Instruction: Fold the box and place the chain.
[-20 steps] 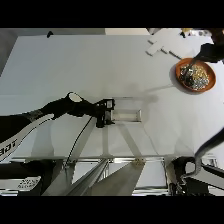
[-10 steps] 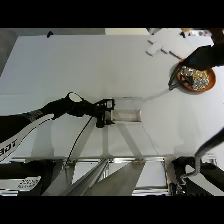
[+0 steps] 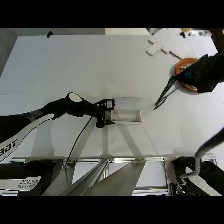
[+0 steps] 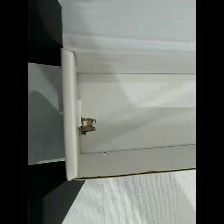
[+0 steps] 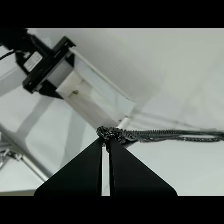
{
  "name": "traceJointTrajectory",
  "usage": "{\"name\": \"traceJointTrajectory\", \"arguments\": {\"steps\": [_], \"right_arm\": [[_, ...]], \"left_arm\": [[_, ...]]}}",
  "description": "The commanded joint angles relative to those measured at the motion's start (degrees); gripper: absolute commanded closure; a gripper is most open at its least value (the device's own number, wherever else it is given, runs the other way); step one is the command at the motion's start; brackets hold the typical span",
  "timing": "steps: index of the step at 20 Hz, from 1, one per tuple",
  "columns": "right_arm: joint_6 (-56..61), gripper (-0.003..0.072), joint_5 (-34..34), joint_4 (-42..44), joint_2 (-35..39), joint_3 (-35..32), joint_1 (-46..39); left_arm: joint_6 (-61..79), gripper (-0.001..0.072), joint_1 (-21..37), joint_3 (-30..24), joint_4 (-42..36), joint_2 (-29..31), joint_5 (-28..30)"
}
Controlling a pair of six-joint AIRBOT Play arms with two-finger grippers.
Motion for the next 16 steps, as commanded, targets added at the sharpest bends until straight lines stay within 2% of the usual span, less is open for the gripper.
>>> {"name": "traceJointTrajectory", "arguments": {"steps": [1,4,7,12,16], "right_arm": [[0.00,0.0669,0.59,0.09,0.46,-0.07,4.68],[-0.04,0.0669,0.26,0.09,0.46,-1.66,8.63],[-1.38,0.0669,-2.47,0.11,0.46,-7.72,11.28],[-7.02,0.0669,-15.19,0.13,0.37,-23.76,15.34],[-8.81,0.0669,-29.64,0.13,-1.99,-33.70,17.55]], "left_arm": [[0.02,0.0677,0.02,0.04,0.02,0.04,0.02],[0.02,0.0677,0.02,0.04,0.02,0.04,0.02],[0.02,0.0677,0.02,0.04,0.02,0.04,0.02],[0.00,0.0677,0.02,0.04,0.02,0.04,0.00],[0.00,0.0677,0.02,0.04,0.02,0.04,0.02]]}}
